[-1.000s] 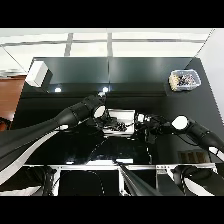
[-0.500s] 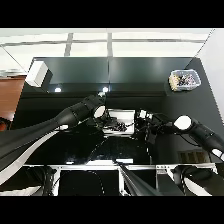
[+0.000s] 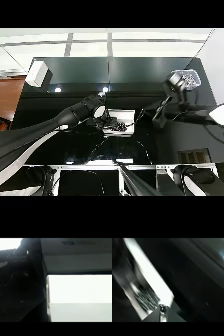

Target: Fold the box and place the chain.

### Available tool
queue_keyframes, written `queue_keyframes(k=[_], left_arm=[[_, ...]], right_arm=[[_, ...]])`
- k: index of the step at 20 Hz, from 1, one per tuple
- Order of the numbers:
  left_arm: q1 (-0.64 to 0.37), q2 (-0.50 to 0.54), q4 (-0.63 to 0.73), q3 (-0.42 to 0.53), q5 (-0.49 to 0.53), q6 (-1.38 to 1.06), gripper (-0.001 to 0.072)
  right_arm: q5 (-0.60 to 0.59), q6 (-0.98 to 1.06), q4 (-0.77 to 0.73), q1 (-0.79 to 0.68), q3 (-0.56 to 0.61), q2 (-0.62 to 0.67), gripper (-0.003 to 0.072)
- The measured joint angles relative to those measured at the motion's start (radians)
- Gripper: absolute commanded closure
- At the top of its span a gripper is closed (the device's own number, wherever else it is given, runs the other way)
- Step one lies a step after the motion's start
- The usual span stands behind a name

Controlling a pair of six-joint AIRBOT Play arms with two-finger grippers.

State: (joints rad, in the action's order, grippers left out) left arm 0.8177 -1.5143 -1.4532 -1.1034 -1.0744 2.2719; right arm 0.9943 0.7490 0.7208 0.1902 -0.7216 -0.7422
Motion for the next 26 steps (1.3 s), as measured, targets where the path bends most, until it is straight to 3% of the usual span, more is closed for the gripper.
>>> queue_keyframes(k=[5,11,14,16,21,26], left_arm=[[0.000,0.000,0.000,0.000,0.000,0.000,0.0679],[0.000,0.000,0.000,0.000,0.001,0.000,0.0679],[0.000,0.000,0.000,0.000,0.000,0.000,0.0679],[0.000,0.000,0.000,0.000,0.001,0.000,0.0679],[0.000,0.000,0.000,0.000,0.001,0.000,0.0679],[0.000,0.000,0.000,0.000,0.000,0.000,0.0679]], right_arm=[[0.116,0.140,-0.201,-0.029,-0.146,0.024,0.0673],[0.140,0.222,-0.261,0.027,-0.141,-0.008,0.0673],[0.107,0.233,-0.241,0.075,-0.075,-0.040,0.0670],[0.078,0.240,-0.215,0.110,-0.024,-0.064,0.0514],[0.037,0.244,-0.124,0.102,0.011,-0.093,0.0514],[0.133,0.243,-0.004,-0.055,-0.037,-0.099,0.0514]])
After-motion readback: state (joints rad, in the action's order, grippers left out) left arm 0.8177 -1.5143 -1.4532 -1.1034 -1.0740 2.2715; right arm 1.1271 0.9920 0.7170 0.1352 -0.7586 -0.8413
